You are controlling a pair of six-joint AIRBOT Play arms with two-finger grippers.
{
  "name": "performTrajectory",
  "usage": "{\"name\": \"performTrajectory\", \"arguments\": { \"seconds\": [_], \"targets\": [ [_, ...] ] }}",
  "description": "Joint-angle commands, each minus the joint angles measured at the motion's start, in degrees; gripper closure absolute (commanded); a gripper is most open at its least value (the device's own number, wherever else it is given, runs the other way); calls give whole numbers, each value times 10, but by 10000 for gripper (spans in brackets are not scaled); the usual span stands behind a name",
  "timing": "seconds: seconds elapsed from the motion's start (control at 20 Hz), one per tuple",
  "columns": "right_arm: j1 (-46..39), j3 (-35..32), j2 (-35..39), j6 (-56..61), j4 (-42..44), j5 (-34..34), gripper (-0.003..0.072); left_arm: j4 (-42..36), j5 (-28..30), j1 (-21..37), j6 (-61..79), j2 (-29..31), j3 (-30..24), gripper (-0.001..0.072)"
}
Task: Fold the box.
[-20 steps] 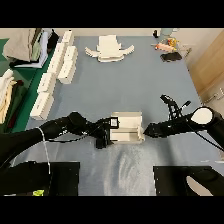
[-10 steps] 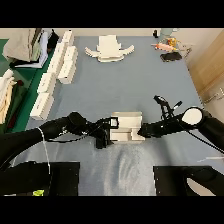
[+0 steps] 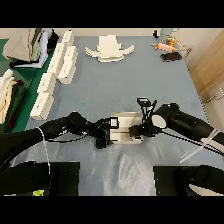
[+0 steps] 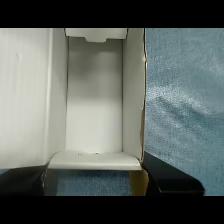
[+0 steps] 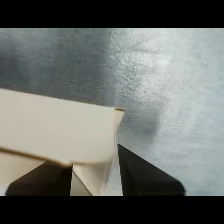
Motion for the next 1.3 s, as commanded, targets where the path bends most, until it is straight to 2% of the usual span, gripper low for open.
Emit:
{"name": "performTrajectory", "arguments": {
  "seconds": [0.0, 0.15, 0.2, 0.3, 0.4, 0.45, 0.5, 0.8, 0.85, 0.9, 0.95, 1.05, 1.2, 1.25],
  "targets": [
    [44, 45, -54, 112, -69, 56, 285, 0, 0, 0, 0, 0, 0, 284],
    [53, 61, -79, 153, -75, 57, 286, 0, 0, 0, 0, 0, 0, 283],
    [53, 62, -83, 160, -75, 58, 354, 0, 0, 0, 0, 0, 0, 283],
    [53, 62, -88, 175, -79, 58, 376, 0, 0, 0, 0, 0, 0, 283],
    [53, 62, -88, 183, -92, 60, 537, 0, 0, 0, 0, 0, 0, 283],
    [53, 62, -89, 183, -96, 63, 661, 0, 0, 0, 0, 0, 0, 283],
    [53, 62, -88, 183, -101, 68, 682, 0, 0, 0, 0, 0, 0, 284],
    [53, 62, -88, 182, -104, 72, 682, 0, 0, 0, 0, 0, 0, 283],
    [53, 63, -87, 179, -103, 73, 546, 0, 0, 0, 0, 0, 0, 284],
    [53, 63, -86, 179, -100, 73, 289, 0, 0, 0, 0, 0, 0, 283],
    [53, 63, -83, 179, -98, 73, 222, 0, 0, 0, 0, 0, 0, 283],
    [53, 63, -80, 179, -98, 73, 224, 0, 0, 0, 0, 0, 0, 284],
    [53, 63, -81, 179, -99, 71, 274, 0, 0, 0, 0, 0, 0, 283],
    [53, 63, -83, 179, -99, 72, 392, 0, 0, 0, 0, 0, 0, 284]
  ]
}}
